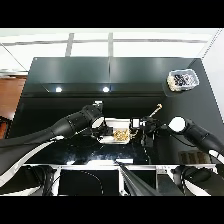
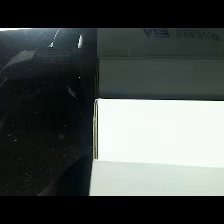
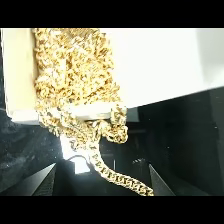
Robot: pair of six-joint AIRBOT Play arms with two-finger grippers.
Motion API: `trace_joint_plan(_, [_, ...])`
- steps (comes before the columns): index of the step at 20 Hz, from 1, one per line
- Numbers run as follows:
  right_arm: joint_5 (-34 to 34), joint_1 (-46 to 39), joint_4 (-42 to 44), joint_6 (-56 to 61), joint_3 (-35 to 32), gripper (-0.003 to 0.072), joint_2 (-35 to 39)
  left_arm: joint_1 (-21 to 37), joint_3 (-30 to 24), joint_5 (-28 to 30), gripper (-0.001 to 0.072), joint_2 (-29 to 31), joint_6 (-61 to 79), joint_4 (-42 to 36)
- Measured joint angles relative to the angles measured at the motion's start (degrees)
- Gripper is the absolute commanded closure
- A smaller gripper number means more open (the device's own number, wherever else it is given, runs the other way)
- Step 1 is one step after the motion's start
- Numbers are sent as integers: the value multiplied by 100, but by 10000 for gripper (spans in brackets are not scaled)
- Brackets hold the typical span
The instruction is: Fold the box and place the chain.
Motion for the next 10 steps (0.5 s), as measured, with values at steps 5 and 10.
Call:
trace_joint_plan(5, [0,20,28,-267,0,148,-219,0,0,-2,678,0,0,0])
trace_joint_plan(10, [-24,22,-17,-345,0,328,-306,0,0,-7,678,0,0,-2])
